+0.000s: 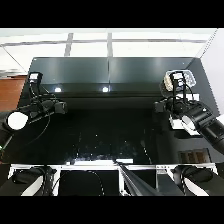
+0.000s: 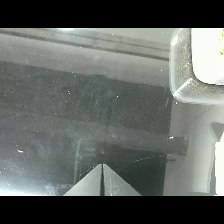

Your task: Fold the box and place the chain.

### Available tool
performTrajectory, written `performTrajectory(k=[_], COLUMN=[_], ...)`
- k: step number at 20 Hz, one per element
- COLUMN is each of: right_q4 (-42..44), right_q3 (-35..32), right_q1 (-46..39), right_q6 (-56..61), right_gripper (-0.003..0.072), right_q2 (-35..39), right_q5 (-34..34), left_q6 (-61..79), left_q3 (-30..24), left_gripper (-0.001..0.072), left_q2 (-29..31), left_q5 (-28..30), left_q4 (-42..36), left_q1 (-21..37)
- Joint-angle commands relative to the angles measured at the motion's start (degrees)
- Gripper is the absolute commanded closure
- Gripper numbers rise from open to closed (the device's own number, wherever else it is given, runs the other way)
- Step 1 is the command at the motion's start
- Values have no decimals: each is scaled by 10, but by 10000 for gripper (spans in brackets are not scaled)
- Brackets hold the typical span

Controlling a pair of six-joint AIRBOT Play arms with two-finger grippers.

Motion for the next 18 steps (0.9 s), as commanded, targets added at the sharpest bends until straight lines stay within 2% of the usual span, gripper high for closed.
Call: performTrajectory(k=[1, 14, 16, 18], right_q4=[0, 2, 22, 36], right_q3=[0, 0, 0, 0], right_q1=[1, 1, 1, 0], right_q6=[0, 0, 1, 0], right_gripper=[674, 674, 674, 655], right_q2=[0, 0, 0, -4], right_q5=[0, -1, -48, -160], left_q6=[0, 0, 0, 0], left_q3=[0, 0, 0, 0], left_gripper=[684, 685, 685, 685], left_q2=[0, 0, 0, 0], left_q5=[0, 0, 0, 0], left_q4=[0, 0, 0, 0], left_q1=[0, 0, 0, 0])
